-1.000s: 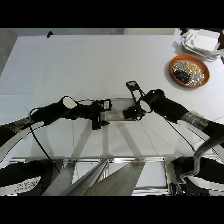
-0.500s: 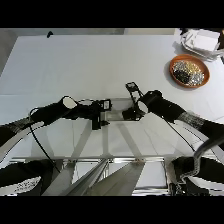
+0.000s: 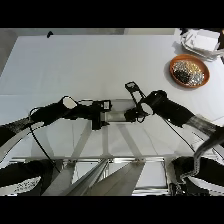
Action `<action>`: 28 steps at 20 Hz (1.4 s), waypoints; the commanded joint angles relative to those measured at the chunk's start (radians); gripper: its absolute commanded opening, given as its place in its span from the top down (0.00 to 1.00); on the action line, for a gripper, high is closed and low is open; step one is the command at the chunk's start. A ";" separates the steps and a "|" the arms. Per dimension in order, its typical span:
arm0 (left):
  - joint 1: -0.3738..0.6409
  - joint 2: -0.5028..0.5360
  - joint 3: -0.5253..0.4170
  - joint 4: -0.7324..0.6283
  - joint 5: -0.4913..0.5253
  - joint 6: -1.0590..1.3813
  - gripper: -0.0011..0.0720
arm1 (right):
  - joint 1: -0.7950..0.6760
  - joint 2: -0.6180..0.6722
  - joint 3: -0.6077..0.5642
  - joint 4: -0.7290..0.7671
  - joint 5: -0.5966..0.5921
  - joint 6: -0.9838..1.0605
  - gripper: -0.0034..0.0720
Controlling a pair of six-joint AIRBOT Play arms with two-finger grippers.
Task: Fold the box and place the chain.
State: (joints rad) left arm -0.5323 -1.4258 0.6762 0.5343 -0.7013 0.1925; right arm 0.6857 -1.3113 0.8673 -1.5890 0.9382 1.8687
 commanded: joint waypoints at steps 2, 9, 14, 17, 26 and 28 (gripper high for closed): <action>0.001 0.000 0.000 0.001 0.001 0.001 0.81 | 0.000 0.153 0.002 -0.056 -0.032 -0.022 0.32; 0.001 0.000 0.000 -0.002 -0.006 0.001 0.81 | -0.143 0.377 0.082 -0.058 0.018 -0.158 0.32; 0.001 0.000 0.000 -0.002 -0.006 0.001 0.81 | -0.487 0.349 0.189 -0.059 -0.050 -0.293 0.39; 0.001 0.000 0.000 -0.002 -0.006 0.002 0.81 | -0.679 0.245 0.219 -0.031 -0.137 -0.307 0.42; 0.001 0.000 0.000 -0.002 -0.008 0.001 0.81 | -0.850 -0.309 0.546 -0.021 -0.066 -0.305 0.42; 0.001 0.000 0.000 -0.002 -0.008 0.002 0.81 | -0.861 -0.387 0.581 -0.022 -0.027 -0.302 0.42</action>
